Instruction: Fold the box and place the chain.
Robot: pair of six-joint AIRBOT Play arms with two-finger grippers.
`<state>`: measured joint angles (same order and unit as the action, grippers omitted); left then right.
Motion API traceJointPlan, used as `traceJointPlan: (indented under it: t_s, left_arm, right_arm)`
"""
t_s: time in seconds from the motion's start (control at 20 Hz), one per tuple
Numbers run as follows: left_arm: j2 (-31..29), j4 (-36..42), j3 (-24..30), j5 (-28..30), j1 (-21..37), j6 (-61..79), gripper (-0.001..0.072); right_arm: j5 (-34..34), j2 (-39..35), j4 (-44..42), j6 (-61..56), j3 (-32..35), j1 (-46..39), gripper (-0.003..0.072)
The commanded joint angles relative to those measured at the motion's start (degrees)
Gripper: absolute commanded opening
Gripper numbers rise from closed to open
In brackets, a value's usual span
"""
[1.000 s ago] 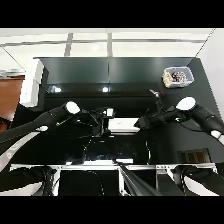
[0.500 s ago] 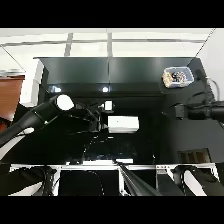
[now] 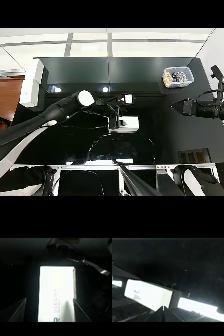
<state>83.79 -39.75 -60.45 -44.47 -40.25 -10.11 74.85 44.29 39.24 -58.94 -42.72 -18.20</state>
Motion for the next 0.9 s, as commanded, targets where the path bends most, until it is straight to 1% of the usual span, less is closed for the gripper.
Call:
traceJointPlan:
  t_s: [0.0,0.2,0.7,0.85]
  left_arm:
    - [2.99,1.46,-1.14,0.2,-0.81,-3.58,0.0709]
    - [3.21,1.11,-1.14,-4.24,-0.83,-3.89,0.0709]
    - [4.52,1.01,-1.29,-4.04,-0.81,-3.82,0.0709]
    - [4.52,1.01,-2.49,-4.11,-0.81,-3.8,0.071]
  right_arm:
    - [-0.59,-0.11,0.15,0.94,-0.04,-0.15,0.0018]
    - [-0.61,-0.11,0.46,1.11,-0.04,-0.15,0.0018]
    - [-0.7,-0.11,0.46,1.11,-0.04,-0.15,0.0018]
    - [-0.76,-0.11,0.46,1.11,-0.04,-0.15,0.0018]
